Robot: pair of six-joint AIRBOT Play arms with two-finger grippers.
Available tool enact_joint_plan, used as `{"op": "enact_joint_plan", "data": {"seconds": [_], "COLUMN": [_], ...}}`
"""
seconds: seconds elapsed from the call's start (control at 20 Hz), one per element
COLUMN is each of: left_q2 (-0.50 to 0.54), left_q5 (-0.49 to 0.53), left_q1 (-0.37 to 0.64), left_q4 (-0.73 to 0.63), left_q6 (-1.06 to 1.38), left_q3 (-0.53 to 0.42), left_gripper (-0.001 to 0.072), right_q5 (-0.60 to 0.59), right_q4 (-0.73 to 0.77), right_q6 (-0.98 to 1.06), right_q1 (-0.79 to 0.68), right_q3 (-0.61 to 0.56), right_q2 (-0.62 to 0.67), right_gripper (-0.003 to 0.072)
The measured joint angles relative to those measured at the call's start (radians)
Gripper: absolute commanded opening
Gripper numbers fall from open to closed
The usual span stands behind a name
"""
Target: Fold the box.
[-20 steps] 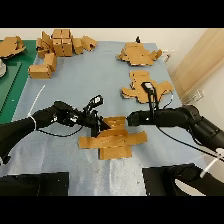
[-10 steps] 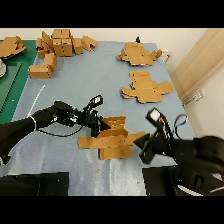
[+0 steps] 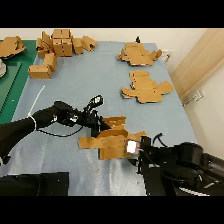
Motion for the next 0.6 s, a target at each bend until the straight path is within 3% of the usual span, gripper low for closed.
{"op": "enact_joint_plan", "data": {"seconds": [0.05, 0.1, 0.35, 0.6], "left_q2": [0.000, 0.000, 0.000, 0.000], "left_q5": [0.000, 0.000, 0.000, 0.000], "left_q1": [0.000, 0.000, 0.000, 0.000], "left_q4": [0.000, 0.000, 0.000, 0.000], "left_q6": [0.000, 0.000, 0.000, 0.000], "left_q3": [0.000, 0.000, 0.000, 0.000], "left_gripper": [0.0011, 0.0011, 0.0011, 0.0011], "right_q5": [0.012, 0.021, 0.101, 0.161], "right_q4": [-0.001, 0.003, 0.021, -0.024], "right_q6": [-0.032, -0.056, -0.121, -0.173], "right_q1": [0.002, 0.004, 0.006, 0.006], "right_q3": [-0.001, -0.002, -0.003, -0.003], "right_q2": [-0.038, -0.073, -0.208, -0.261], "right_gripper": [0.0487, 0.0567, 0.0567, 0.0567]}}
